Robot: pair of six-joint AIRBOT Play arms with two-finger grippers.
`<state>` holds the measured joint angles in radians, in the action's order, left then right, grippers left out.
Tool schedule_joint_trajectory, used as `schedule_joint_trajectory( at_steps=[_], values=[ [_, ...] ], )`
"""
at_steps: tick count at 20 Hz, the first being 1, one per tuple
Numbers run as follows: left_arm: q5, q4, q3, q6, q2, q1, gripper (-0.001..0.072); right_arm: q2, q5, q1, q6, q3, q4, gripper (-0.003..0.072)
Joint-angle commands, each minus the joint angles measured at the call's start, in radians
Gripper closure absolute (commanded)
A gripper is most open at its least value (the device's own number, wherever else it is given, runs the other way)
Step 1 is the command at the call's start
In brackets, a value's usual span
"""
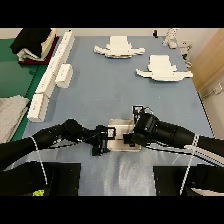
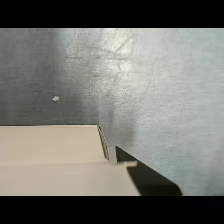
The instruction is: Fold the box.
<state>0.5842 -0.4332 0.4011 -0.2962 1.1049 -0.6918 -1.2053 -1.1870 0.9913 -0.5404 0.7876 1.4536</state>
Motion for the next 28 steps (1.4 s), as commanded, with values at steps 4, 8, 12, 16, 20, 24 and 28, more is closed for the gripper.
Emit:
schedule_joint_trajectory(
  at_steps=[4, 8, 12, 16, 20, 24, 28],
  values=[
    [0.0, 0.0, 0.001, 0.0, 0.0, 0.0, 0.0111, 0.051, -0.103, -0.001, -0.052, 0.052, -0.003, 0.029],
    [0.0, 0.0, 0.001, 0.0, 0.0, 0.0, 0.011, 0.137, -0.202, -0.001, -0.128, 0.152, -0.027, 0.0291],
    [0.0, 0.0, 0.001, 0.0, 0.0, 0.0, 0.011, 0.183, -0.304, -0.04, -0.195, 0.158, -0.123, 0.0575],
    [0.0, 0.0, 0.001, 0.0, 0.0, 0.0, 0.011, 0.178, -0.251, -0.281, -0.389, 0.093, -0.147, 0.0688],
    [0.0, 0.0, 0.001, 0.0, 0.0, 0.0, 0.011, 0.103, 0.084, -0.705, -0.817, 0.037, 0.278, 0.0687],
    [0.0, 0.0, 0.001, 0.0, 0.0, 0.0, 0.011, -0.051, -0.006, -0.969, -1.414, 0.046, 1.02, 0.0687],
    [0.0, 0.0, 0.001, 0.0, 0.0, 0.0, 0.011, -0.147, -0.114, -0.927, -1.472, 0.069, 1.074, 0.0688]
  ],
)
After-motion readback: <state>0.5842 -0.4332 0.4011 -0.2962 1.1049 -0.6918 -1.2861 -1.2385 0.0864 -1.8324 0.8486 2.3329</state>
